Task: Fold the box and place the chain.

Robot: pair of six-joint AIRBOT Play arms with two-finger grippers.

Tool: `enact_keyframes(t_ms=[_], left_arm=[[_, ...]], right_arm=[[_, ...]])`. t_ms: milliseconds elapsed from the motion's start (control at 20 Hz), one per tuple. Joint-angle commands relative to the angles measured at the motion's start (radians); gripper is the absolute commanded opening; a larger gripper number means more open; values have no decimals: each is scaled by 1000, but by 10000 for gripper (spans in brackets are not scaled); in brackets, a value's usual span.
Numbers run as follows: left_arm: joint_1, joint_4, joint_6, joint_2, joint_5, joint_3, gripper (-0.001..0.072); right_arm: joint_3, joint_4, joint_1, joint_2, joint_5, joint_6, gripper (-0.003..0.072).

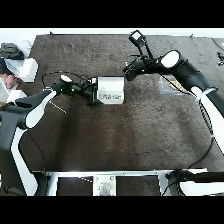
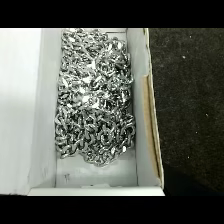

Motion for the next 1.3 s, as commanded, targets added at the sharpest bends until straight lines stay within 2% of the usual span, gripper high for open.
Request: enact_keyframes(t_ms=[0,100,150,200,450,800,1000,1250], left_arm=[[0,0,0,1,0,0,333],[0,0,0,1,0,0,333],[0,0,0,1,0,0,333],[0,0,0,1,0,0,333],[0,0,0,1,0,0,333],[0,0,0,1,0,0,333],[0,0,0,1,0,0,333],[0,0,0,1,0,0,333]], right_arm=[[77,261,-101,-116,167,-137,105],[155,317,-134,-190,231,-143,104],[195,316,-140,-223,246,-143,76],[231,320,-144,-252,266,-146,17],[352,313,-143,-370,397,-146,16],[354,312,-132,-401,494,-183,17],[354,313,-104,-401,591,-272,37],[354,317,-73,-391,617,-391,35]])
